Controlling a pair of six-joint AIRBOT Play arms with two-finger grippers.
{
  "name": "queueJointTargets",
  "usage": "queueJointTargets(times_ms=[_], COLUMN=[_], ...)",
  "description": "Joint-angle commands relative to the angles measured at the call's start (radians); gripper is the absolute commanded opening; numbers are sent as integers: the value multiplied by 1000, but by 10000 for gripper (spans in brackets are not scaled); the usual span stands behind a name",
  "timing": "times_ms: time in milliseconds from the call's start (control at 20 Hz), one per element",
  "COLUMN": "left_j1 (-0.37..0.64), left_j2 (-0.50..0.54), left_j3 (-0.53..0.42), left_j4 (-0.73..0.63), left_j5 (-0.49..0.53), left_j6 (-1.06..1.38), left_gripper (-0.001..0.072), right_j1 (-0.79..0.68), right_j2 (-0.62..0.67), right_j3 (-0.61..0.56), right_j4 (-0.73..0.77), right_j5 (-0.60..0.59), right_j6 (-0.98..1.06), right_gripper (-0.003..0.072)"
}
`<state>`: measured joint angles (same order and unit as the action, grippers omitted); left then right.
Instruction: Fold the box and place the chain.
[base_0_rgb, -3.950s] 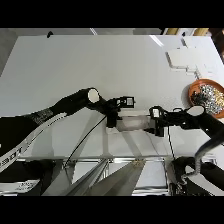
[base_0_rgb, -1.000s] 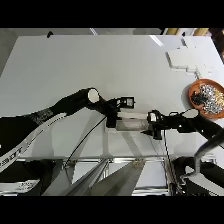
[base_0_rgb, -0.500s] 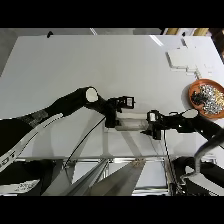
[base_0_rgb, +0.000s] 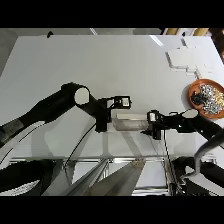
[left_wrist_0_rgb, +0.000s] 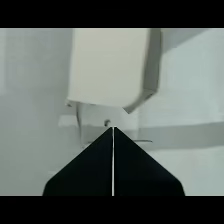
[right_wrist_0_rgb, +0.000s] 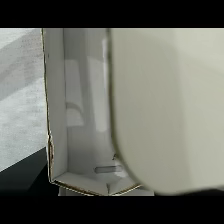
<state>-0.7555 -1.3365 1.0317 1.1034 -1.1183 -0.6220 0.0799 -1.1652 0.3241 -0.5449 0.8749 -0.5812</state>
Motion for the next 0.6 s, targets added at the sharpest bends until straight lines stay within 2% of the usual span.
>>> queueJointTargets(times_ms=[0, 50, 150, 300, 450, 550], left_j1=[-66, -93, -134, -135, -104, -75], left_j2=[36, 36, 35, 2, -71, -128], left_j3=[1, 1, 1, 6, 36, 63], left_j4=[34, 32, 30, -15, -18, -18], left_j5=[-27, 25, 204, 425, 550, 581], left_j6=[-131, -130, -126, -142, -211, -266], left_gripper=[0, 1, 4, 1, 1, 1], right_j1=[0, 0, 0, 0, 0, 0], right_j2=[1, 1, 1, 1, 1, 1], right_j3=[0, 0, 0, 0, 0, 0], right_j4=[0, 0, 0, 0, 0, 0], right_j5=[1, 0, 0, 0, 0, 0], right_j6=[0, 0, 0, 0, 0, 0], right_gripper=[411, 411, 411, 411, 411, 411])
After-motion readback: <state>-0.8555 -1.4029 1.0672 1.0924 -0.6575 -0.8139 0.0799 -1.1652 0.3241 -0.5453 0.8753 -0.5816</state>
